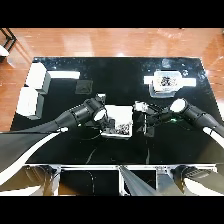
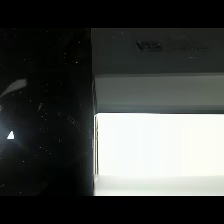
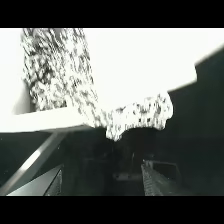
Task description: Fold the box and place the chain.
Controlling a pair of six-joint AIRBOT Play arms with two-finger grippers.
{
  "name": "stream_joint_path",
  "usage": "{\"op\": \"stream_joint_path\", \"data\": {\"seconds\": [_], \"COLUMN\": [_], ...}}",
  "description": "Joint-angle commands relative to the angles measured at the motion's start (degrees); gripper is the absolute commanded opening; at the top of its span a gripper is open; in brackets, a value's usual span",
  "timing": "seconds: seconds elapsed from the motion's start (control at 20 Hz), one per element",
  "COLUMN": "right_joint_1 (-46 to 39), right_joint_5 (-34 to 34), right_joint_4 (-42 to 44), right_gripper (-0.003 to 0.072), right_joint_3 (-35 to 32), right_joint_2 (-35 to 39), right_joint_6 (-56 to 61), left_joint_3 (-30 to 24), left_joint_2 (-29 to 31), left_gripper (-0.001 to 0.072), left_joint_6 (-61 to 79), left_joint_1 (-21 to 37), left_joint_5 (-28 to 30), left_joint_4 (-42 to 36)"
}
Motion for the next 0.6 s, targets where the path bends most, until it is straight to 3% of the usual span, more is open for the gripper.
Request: {"op": "stream_joint_path", "data": {"seconds": [0.0, 0.1, 0.2, 0.55], "right_joint_1": [0.1, 1.0, 2.6, 4.4], "right_joint_5": [-2.1, -3.1, -3.7, -7.9], "right_joint_4": [4.5, 5.5, 5.6, 5.1], "right_gripper": [0.0536, 0.0535, 0.0461, 0.0459], "right_joint_3": [0.0, 0.0, 0.0, 0.0], "right_joint_2": [-0.8, -1.4, -2.2, -3.5], "right_joint_6": [-6.0, -7.8, -8.3, -10.7], "left_joint_3": [0.0, 0.0, 0.0, 0.0], "left_joint_2": [0.0, 0.0, 0.0, 0.0], "left_gripper": [0.002, 0.002, 0.002, 0.002], "left_joint_6": [0.1, 0.1, 0.1, 0.1], "left_joint_1": [0.0, 0.0, 0.0, 0.0], "left_joint_5": [0.3, 0.2, 0.2, 0.0], "left_joint_4": [0.1, 0.0, 0.0, 0.0]}}
